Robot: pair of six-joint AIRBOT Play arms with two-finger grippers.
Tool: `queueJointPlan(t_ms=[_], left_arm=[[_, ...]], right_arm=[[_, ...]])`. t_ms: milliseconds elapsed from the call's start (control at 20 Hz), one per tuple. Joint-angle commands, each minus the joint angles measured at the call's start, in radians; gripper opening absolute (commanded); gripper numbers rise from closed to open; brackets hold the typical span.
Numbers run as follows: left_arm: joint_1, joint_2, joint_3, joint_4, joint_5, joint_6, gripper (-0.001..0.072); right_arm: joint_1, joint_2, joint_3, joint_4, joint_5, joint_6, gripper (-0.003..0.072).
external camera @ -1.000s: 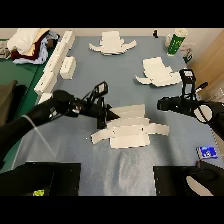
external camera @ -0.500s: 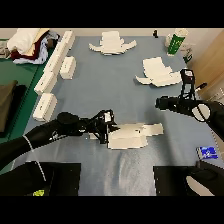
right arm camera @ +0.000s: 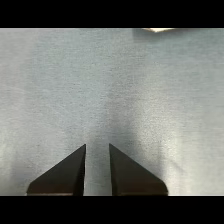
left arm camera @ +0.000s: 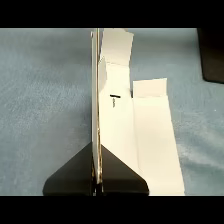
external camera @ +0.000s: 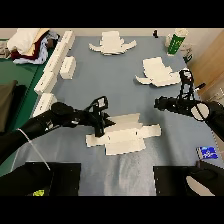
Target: Fold the box.
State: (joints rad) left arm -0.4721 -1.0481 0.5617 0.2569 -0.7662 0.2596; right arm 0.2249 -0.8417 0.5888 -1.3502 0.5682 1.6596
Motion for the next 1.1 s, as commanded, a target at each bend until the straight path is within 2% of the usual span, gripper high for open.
queueJointPlan(t_ms=[0, 450, 700, 950, 1050], left_arm=[[0.087, 0.0, 0.043, 0.076, -0.169, -0.092, 0.0014], [0.034, -0.103, 0.043, 0.132, -0.168, -0.087, 0.0014], [0.038, -0.111, 0.043, 0.132, -0.151, -0.087, 0.0014], [0.094, -0.08, 0.077, 0.113, -0.244, -0.089, 0.0014], [0.098, -0.087, 0.078, 0.118, -0.252, -0.089, 0.0014]], right_arm=[[0.001, -0.001, -0.003, 0.005, -0.001, 0.0, 0.022], [0.001, -0.001, -0.006, 0.005, -0.002, 0.0, 0.0219], [0.001, -0.001, -0.006, 0.004, -0.002, 0.0, 0.0219], [0.001, -0.001, -0.006, 0.004, -0.002, -0.002, 0.0219], [0.001, -0.001, -0.006, 0.004, -0.002, -0.003, 0.0219]])
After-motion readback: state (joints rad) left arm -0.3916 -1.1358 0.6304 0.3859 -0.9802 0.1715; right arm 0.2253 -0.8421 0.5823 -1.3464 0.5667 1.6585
